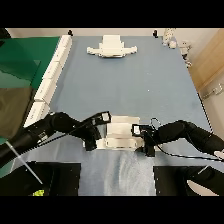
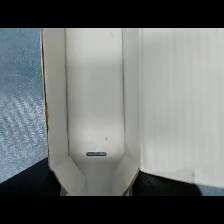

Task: Fold the box.

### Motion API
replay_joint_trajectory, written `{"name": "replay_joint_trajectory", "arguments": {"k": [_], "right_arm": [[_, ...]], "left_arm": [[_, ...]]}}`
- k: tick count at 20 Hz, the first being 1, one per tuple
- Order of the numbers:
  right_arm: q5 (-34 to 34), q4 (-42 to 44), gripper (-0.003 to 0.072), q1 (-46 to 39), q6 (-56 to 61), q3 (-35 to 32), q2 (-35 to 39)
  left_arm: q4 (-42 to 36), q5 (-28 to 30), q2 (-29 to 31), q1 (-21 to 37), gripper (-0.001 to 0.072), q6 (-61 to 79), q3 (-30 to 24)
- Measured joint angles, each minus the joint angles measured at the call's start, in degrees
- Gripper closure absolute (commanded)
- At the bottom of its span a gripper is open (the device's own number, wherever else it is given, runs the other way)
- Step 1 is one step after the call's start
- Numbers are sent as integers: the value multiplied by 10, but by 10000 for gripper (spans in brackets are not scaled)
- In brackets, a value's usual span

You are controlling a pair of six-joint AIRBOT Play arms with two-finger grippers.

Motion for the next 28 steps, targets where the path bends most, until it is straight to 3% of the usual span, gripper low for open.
{"name": "replay_joint_trajectory", "arguments": {"k": [3,6,8,11,14,21,28], "right_arm": [[0,0,152,0,0,0,0],[0,0,152,0,0,0,0],[0,0,153,0,0,0,0],[0,0,152,0,0,0,0],[0,0,152,0,0,0,0],[0,0,152,0,0,0,0],[0,0,152,0,0,0,0]], "left_arm": [[102,-59,59,36,692,-230,13],[166,-112,82,113,693,-373,12],[149,-141,74,184,694,-394,2],[52,-158,47,268,694,-365,-18],[-15,-162,4,304,694,-341,-45],[-115,-116,-52,266,694,-304,-91],[-203,-84,-58,170,692,-275,-67]]}}
